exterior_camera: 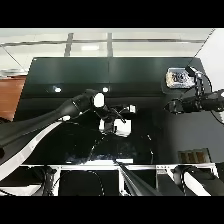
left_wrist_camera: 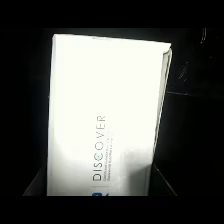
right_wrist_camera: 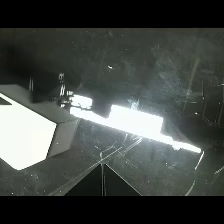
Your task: Fold the box and place the chain.
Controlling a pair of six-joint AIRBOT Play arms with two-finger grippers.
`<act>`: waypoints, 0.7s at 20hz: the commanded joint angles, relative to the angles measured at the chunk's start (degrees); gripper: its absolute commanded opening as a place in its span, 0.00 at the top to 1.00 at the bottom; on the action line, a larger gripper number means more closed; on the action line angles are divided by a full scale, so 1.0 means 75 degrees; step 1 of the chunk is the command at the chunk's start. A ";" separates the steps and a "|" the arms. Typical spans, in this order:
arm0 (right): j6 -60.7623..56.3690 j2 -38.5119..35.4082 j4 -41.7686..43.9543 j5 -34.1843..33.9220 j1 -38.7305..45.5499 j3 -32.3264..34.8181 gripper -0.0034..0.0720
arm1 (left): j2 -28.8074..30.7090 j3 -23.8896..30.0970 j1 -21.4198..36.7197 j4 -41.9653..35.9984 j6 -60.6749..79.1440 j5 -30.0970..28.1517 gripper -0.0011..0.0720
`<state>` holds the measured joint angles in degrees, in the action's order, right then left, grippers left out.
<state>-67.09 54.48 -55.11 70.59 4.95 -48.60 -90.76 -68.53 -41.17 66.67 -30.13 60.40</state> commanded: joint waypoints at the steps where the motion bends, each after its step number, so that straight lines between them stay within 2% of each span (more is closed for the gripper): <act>1: 0.0000 -0.0003 0.0000 -0.0047 0.0006 0.0000 0.93 | 0.0131 -0.0455 0.0927 0.0516 -0.1046 -0.0111 0.53; 3: 0.0000 -0.0003 0.0006 -0.0096 0.0006 0.0000 0.93 | 0.0146 -0.0918 0.2273 0.0836 -0.1906 0.0009 0.53; 5: 0.0000 -0.0003 0.0038 -0.0312 0.0006 0.0000 0.93 | 0.0079 -0.1309 0.3905 0.1113 -0.2678 -0.0551 0.53; 7: 0.0000 -0.0003 0.0087 -0.0627 0.0006 0.0000 0.93 | -0.0271 -0.2014 0.5598 0.0988 -0.3646 -0.0839 0.53; 9: 0.0003 -0.0003 0.0149 -0.0825 0.0006 0.0000 0.93 | -0.0947 -0.3005 0.6991 0.0734 -0.4412 -0.0632 0.53; 11: 0.0003 -0.0003 0.0146 -0.0857 0.0006 0.0000 0.93 | -0.1897 -0.4334 0.7985 0.0417 -0.4631 -0.0154 0.53; 14: 0.0000 -0.0003 0.0152 -0.0845 0.0006 0.0000 0.93 | -0.3089 -0.5971 0.8553 0.0393 -0.4605 0.0125 0.53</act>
<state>-67.07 54.48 -54.19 64.93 4.97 -48.60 -106.41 -102.56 16.08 70.74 -61.87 59.31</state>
